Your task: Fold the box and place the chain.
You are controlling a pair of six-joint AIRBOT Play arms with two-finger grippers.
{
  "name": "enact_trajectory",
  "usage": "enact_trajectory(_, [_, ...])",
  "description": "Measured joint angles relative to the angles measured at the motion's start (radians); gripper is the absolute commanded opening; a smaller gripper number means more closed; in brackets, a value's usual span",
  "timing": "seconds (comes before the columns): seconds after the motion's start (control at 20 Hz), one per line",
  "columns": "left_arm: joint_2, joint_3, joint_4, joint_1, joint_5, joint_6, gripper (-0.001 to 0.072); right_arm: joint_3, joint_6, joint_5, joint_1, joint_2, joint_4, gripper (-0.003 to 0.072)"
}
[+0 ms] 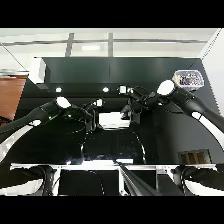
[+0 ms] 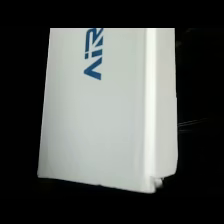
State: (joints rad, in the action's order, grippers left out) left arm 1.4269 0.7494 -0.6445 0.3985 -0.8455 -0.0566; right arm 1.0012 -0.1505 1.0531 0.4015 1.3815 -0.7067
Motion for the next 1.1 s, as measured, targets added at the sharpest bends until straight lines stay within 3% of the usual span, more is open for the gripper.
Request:
enact_trajectory(0.15, [0.000,0.000,0.000,0.000,0.000,-0.002,0.0239,0.000,-0.012,-0.004,0.000,0.000,0.006,0.0287])
enact_trajectory(0.2, [0.000,0.000,0.000,-0.001,-0.001,-0.002,0.0239,0.000,-0.014,-0.006,0.000,0.000,0.010,0.0242])
enact_trajectory(1.1, [0.000,0.000,-0.002,0.000,-0.016,-0.003,0.0239,0.000,-0.035,-0.020,0.013,0.000,0.029,0.0240])
